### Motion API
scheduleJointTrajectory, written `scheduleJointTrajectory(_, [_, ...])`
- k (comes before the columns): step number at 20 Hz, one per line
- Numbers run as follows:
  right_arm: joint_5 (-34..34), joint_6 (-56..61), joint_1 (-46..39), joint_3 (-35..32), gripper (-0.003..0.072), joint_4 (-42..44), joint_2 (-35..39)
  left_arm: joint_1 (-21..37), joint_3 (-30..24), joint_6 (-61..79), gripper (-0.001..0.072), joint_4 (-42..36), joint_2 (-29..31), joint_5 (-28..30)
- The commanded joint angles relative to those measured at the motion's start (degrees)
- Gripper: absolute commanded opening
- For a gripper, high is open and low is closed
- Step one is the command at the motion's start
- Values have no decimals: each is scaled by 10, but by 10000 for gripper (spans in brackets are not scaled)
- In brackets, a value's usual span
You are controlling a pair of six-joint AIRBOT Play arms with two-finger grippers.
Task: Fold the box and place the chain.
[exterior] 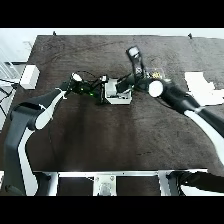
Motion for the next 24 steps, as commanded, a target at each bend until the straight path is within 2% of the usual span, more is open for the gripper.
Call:
scheduleJointTrajectory(1, [-26,0,0,-13,150,17,-85,0,0,0,472,0,0,0])
scheduleJointTrajectory(2, [-26,0,0,-13,325,17,-88,0,0,0,472,0,0,0])
scheduleJointTrajectory(3, [-26,0,0,-12,462,16,-83,0,0,0,472,0,0,0])
scheduleJointTrajectory(4, [-27,-1,-3,-11,489,16,-73,0,0,0,472,0,0,0])
scheduleJointTrajectory(9, [-25,0,-60,-12,489,-19,23,0,0,0,472,0,0,0])
scheduleJointTrajectory(12, [-25,14,-131,-13,507,-17,31,0,0,0,472,0,0,0])
scheduleJointTrajectory(16, [-26,34,-194,-12,508,28,-37,0,0,0,472,0,0,0])
scheduleJointTrajectory(20, [-25,21,-196,16,508,49,-127,0,0,0,472,0,0,0])
scheduleJointTrajectory(24, [-24,-29,-187,61,507,110,-183,0,0,0,472,0,0,0])
